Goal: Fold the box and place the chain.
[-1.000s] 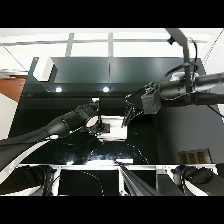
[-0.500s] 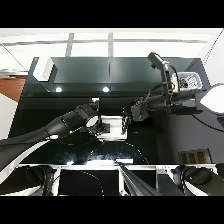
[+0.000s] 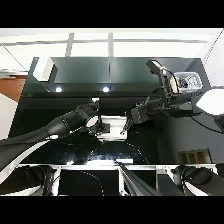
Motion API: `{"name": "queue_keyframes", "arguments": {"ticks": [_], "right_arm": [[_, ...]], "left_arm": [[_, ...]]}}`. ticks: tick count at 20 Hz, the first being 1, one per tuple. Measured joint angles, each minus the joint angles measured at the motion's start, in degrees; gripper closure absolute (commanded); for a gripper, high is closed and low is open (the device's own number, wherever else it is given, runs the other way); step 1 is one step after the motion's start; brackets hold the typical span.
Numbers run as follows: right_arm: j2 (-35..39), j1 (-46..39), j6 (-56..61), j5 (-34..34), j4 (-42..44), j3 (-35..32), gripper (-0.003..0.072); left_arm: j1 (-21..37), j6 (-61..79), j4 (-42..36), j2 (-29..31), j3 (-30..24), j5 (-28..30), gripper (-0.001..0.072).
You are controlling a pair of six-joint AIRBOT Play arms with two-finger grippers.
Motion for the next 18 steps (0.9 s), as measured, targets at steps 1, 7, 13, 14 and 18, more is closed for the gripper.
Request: {"name": "queue_keyframes", "arguments": {"ticks": [1, 7, 13, 14, 18], "right_arm": [[0.0, 0.3, -0.5, -0.1, 1.6, 0.0, 0.0642], [-2.8, 3.1, -2.0, -3.9, 6.2, 0.0, 0.0641], [-5.3, 3.9, -0.2, -4.5, 0.5, -0.1, 0.0640], [-5.5, 4.0, 0.3, -4.3, -0.3, -0.1, 0.0640], [-5.7, 4.0, 3.3, -4.0, -5.2, -0.1, 0.0641]], "left_arm": [[0.0, 0.0, 0.0, 0.0, 0.0, 0.0, 0.0679], [0.0, 0.0, 0.0, 0.0, 0.0, 0.0, 0.0679], [0.0, 0.0, 0.0, 0.0, 0.0, 0.0, 0.0679], [0.0, -0.1, 0.0, 0.0, 0.0, 0.0, 0.0679], [0.0, -0.1, 0.0, 0.0, 0.0, 0.0, 0.0679]]}}
